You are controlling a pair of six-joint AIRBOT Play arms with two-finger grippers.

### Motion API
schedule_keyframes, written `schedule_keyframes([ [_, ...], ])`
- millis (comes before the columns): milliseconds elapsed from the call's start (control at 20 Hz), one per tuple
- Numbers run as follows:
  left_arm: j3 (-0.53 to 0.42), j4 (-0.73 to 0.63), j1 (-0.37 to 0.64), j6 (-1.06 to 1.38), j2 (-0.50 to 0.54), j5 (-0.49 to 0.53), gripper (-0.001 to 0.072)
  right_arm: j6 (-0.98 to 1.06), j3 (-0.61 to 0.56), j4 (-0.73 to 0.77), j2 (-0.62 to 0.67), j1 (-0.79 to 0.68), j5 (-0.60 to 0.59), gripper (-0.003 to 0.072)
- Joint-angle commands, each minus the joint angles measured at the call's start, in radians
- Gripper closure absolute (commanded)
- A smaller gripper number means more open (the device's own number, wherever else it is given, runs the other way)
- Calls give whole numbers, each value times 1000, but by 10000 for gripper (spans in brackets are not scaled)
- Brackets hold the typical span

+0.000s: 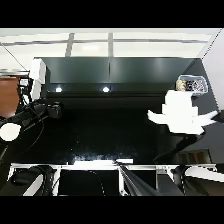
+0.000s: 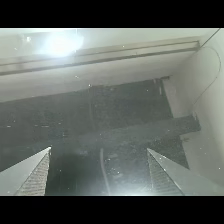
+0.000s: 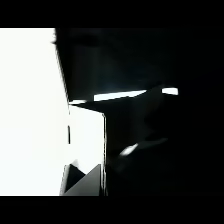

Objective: Fold the box and place the chain.

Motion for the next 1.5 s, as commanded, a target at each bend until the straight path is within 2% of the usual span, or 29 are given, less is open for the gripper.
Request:
schedule_keyframes([
  [0,0,-8,-1,0,-1,-1,7,47,-39,216,2,108,103,674],
  [100,0,-8,-1,0,-1,-2,7,47,-91,316,5,175,132,674],
  [250,-3,-15,-1,0,-1,-1,6,-3,-225,463,55,280,72,674],
  [450,-3,-106,-1,0,-14,-2,8,-220,-525,738,256,426,-93,674],
  [600,0,-231,-38,11,-90,-15,9,-303,-715,818,404,567,-272,674],
  [700,28,-325,-91,82,-180,-55,9,-309,-764,819,430,652,-346,674],
  [800,108,-418,-127,133,-312,-159,10,-308,-768,807,429,718,-359,674],
  [1000,267,-599,-103,220,-569,-325,10,-308,-768,807,430,783,-365,674],
  [1150,341,-840,-55,465,-746,-559,10,-308,-768,807,430,797,-365,674],
  [1300,401,-840,-49,558,-882,-776,10,-308,-768,807,430,797,-362,674],
  [1450,438,-842,-52,607,-978,-899,39,-308,-768,807,430,797,-362,674],
])
